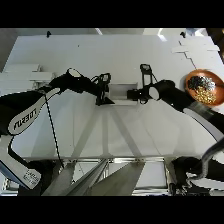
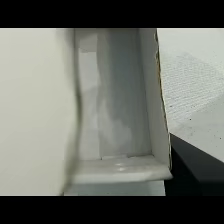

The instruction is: Fold the box and place the chain.

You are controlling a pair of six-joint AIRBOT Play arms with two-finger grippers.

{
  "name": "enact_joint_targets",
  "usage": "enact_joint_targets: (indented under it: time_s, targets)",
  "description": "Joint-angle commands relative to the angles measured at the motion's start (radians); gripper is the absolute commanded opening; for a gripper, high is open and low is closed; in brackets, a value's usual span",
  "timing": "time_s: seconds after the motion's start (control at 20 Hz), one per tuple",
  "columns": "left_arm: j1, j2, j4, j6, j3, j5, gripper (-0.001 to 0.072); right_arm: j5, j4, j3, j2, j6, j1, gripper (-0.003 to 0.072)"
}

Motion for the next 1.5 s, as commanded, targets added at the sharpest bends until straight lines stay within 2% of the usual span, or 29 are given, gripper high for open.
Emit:
enact_joint_targets:
  time_s: [0.0, 0.15, 0.3, 0.5, 0.65, 0.7, 0.75, 0.8, 0.95, 1.15, 1.45]
  targets:
    - [-0.001, 0.0, 0.002, 0.0, 0.0, -0.002, 0.0297, 0.046, -0.011, 0.007, 0.125, -0.066, -0.05, 0.023]
    - [-0.001, 0.0, 0.002, 0.0, 0.0, -0.002, 0.0297, 0.155, -0.026, 0.007, 0.24, -0.167, -0.14, 0.023]
    - [-0.001, 0.0, 0.002, 0.0, 0.0, -0.002, 0.0297, 0.253, -0.108, 0.006, 0.326, -0.254, -0.274, 0.023]
    - [-0.001, 0.0, 0.002, 0.0, 0.0, -0.002, 0.0297, 0.331, -0.191, 0.006, 0.348, -0.389, -0.53, 0.0229]
    - [-0.001, 0.0, 0.002, 0.0, 0.0, -0.003, 0.0297, 0.296, -0.19, 0.006, 0.33, -0.455, -0.724, 0.0231]
    - [-0.001, 0.0, 0.002, 0.0, 0.0, -0.002, 0.0297, 0.281, -0.188, 0.006, 0.317, -0.471, -0.776, 0.0266]
    - [-0.001, 0.0, 0.002, 0.0, 0.0, -0.002, 0.0297, 0.267, -0.188, 0.006, 0.297, -0.48, -0.823, 0.0354]
    - [-0.001, 0.0, 0.002, 0.0, 0.0, -0.002, 0.0297, 0.254, -0.188, 0.006, 0.267, -0.48, -0.867, 0.0405]
    - [-0.001, 0.0, 0.002, 0.0, 0.0, -0.002, 0.0297, 0.217, -0.192, 0.006, 0.153, -0.51, -0.945, 0.0409]
    - [-0.001, 0.0, 0.002, 0.0, 0.0, -0.003, 0.0297, 0.08, -0.195, 0.006, 0.01, -0.509, -0.972, 0.0408]
    - [-0.001, 0.0, 0.002, 0.0, 0.0, -0.002, 0.0297, -0.026, -0.182, 0.006, -0.101, -0.489, -0.972, 0.0396]
